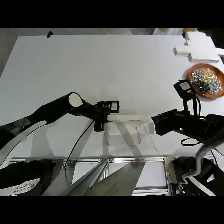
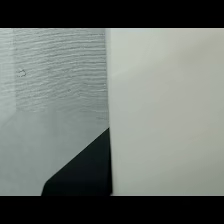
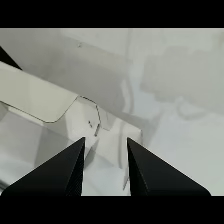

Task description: Fold the box and place the chain.

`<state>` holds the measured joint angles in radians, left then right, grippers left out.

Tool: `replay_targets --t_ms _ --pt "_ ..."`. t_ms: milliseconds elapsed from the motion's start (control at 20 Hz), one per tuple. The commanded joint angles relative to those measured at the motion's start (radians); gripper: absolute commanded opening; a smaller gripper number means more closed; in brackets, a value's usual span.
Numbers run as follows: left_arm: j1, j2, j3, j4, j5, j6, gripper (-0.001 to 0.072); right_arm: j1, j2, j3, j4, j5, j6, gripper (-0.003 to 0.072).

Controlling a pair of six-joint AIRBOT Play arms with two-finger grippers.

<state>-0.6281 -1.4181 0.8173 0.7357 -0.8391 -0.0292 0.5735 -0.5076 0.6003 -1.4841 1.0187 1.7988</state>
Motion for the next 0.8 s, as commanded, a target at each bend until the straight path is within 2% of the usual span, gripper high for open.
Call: replay_targets --t_ms 0,750 --pt "-0.009 -0.034 0.05 0.051 -0.035 -0.003 -0.0002 0.001 -0.006 -0.015 0.0 -0.015 0.0 0.0298" --pt "-0.003 -0.071 0.06 0.066 -0.036 -0.024 0.0008 0.001 -0.006 -0.025 0.0 -0.016 0.0 0.0298"
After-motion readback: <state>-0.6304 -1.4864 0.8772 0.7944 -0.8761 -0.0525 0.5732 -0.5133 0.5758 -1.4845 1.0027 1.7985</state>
